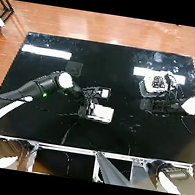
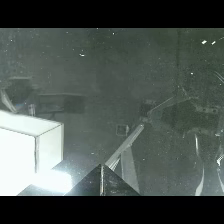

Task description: Fold the box and place the chain.

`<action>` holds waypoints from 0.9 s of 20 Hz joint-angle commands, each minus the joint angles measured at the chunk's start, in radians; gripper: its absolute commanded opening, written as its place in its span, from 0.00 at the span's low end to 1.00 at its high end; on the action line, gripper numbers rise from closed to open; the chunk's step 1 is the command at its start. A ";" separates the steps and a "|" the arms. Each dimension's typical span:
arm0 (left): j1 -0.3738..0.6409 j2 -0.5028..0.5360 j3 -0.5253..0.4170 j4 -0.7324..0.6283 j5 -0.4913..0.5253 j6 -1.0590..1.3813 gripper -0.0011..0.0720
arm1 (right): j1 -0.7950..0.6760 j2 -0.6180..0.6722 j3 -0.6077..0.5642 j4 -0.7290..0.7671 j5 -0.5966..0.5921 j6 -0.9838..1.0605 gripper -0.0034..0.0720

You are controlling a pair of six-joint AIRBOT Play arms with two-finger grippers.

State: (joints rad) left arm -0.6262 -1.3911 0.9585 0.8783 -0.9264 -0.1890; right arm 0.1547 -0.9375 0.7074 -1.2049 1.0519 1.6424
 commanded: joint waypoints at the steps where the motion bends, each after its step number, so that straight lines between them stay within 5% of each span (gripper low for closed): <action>1: -0.001 -0.003 -0.003 0.000 0.003 0.000 0.89 | 0.000 0.001 0.000 0.000 0.000 0.000 0.07; 11: -0.005 -0.021 -0.003 0.006 0.003 -0.031 0.84 | 0.000 0.001 0.000 0.000 -0.002 0.000 0.07; 14: -0.005 -0.021 -0.003 0.037 -0.001 -0.081 0.61 | 0.000 0.001 0.000 0.000 -0.002 0.000 0.07; 18: -0.003 -0.006 -0.002 0.085 0.003 -0.138 0.61 | 0.000 0.001 0.000 0.000 -0.002 0.000 0.07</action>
State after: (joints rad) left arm -0.6304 -1.4067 0.9565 0.9195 -0.9234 -0.2798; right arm 0.1547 -0.9375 0.7074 -1.2049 1.0500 1.6424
